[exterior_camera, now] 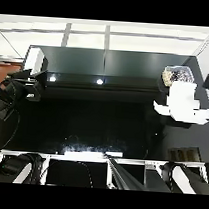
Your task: Fold the box and place the chain.
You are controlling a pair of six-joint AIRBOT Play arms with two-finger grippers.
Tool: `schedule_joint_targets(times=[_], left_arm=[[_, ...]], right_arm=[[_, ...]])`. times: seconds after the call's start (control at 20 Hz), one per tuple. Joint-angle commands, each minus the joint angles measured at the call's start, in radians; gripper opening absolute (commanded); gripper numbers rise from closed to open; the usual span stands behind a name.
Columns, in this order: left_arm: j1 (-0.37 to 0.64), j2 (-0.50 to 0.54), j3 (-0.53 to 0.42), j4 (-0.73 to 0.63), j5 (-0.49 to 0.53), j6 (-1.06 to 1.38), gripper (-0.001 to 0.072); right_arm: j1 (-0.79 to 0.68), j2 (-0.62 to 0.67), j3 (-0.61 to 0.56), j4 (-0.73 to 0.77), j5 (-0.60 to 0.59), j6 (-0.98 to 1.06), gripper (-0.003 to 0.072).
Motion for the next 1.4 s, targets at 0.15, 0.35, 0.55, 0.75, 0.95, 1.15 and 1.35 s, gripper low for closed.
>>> schedule_joint_targets(times=[0.15, 0.35, 0.55, 0.75, 0.95, 1.15, 1.35], left_arm=[[-0.006, -0.067, 0.0, 0.002, -0.069, -0.001, 0.0717], [-0.006, -0.108, 0.0, -0.025, -0.101, -0.001, 0.0717], [-0.006, -0.132, 0.0, -0.043, -0.161, -0.001, 0.0718], [-0.006, -0.134, 0.0, -0.043, -0.166, -0.001, 0.0718], [-0.006, -0.134, 0.0, -0.043, -0.167, -0.001, 0.0717], [-0.006, -0.134, 0.0, -0.043, -0.168, -0.001, 0.071], [-0.006, -0.134, 0.0, -0.046, -0.17, -0.001, 0.071]], right_arm=[[-0.414, -0.451, 0.503, -0.282, 0.734, 0.273, 0.072], [-0.485, -0.59, 0.591, -0.318, 1.128, -0.01, 0.0719], [-0.463, -0.614, 0.576, -0.28, 1.083, -0.085, 0.0718], [-0.408, -0.661, 0.577, -0.28, 1.032, -0.148, 0.0717], [-0.354, -0.687, 0.577, -0.278, 0.98, -0.164, 0.0457], [-0.351, -0.681, 0.6, -0.261, 1.032, -0.187, 0.001], [-0.352, -0.657, 0.593, -0.229, 1.162, -0.188, 0.0017]])
